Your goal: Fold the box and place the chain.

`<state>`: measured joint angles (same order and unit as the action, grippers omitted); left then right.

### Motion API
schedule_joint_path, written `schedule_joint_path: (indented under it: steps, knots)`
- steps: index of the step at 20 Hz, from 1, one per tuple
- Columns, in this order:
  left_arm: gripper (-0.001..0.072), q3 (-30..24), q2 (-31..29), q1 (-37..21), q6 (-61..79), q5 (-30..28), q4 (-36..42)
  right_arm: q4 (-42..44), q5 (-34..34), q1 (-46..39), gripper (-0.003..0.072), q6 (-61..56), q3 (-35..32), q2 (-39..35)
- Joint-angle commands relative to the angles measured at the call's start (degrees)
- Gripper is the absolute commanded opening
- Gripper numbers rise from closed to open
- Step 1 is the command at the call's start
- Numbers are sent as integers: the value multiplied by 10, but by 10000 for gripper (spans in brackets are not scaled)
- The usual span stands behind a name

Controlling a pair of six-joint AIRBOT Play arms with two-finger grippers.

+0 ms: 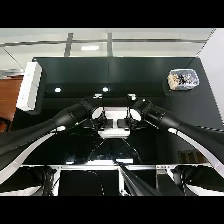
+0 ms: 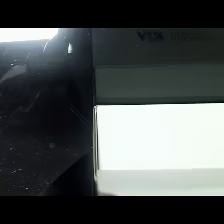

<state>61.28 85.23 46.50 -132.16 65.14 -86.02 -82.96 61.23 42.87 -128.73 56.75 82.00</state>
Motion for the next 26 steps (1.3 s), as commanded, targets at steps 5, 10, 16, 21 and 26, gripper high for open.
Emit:
schedule_joint_path:
  steps: [5, 10, 16, 21, 26]
  knots:
    - [28, 0, 0, -1, -1, -2, 2, 4, 13, 0, 409, 9, 15, -1]
    - [28, 0, 0, -1, -1, -2, 2, 7, 17, 0, 409, 8, 17, -1]
    - [28, 0, 0, -1, -1, -2, 2, 21, 30, 0, 408, 25, 17, 0]
    - [28, 0, 0, -1, -1, -2, 2, 21, 21, 0, 407, 26, 16, 17]
    - [28, 0, 0, -1, -1, -2, 2, 19, -7, 0, 259, 25, 16, 29]
